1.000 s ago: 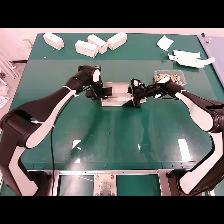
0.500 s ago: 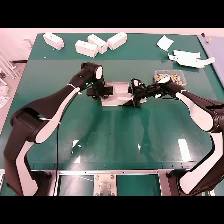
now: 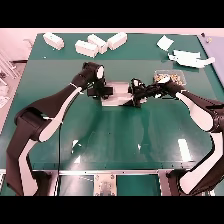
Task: Fold the box and place the chain.
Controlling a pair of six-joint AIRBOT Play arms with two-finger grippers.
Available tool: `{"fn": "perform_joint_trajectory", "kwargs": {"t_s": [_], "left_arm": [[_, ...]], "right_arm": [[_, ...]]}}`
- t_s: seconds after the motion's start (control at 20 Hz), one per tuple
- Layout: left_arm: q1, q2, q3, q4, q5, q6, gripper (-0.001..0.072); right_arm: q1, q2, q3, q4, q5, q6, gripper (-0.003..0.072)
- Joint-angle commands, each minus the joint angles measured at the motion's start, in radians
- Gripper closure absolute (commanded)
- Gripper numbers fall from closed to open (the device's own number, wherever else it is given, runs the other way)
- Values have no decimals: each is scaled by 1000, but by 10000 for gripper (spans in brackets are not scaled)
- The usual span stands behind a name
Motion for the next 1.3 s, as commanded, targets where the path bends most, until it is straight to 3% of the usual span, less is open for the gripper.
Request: {"fn": "perform_joint_trajectory", "kwargs": {"t_s": [0.0, 0.45, 0.5, 0.55, 0.6, 0.8, 1.0, 1.25], "left_arm": [[-2, -6, 10, -8, 6, 3, 670], [-1, -6, 10, -19, 26, 40, 688], [0, -6, 11, -20, 25, 51, 552], [0, -4, 11, -23, 25, 60, 235], [0, -2, 11, -26, 24, 63, 98], [2, 9, 18, -25, 2, 76, 99], [2, 22, 97, -14, -115, 145, 98], [54, 124, 97, -16, -216, 251, 97]], "right_arm": [[0, 0, 0, 0, 0, 0, 112], [0, 0, 0, 0, 0, 0, 111], [0, 0, 0, 0, 0, 0, 111], [0, 0, 0, 0, 0, 0, 111], [0, 0, 0, 0, 0, 0, 112], [0, 0, 0, 0, 0, 0, 111], [0, 0, 0, 0, 0, 0, 111], [0, 0, 0, 0, 0, 0, 111]]}}
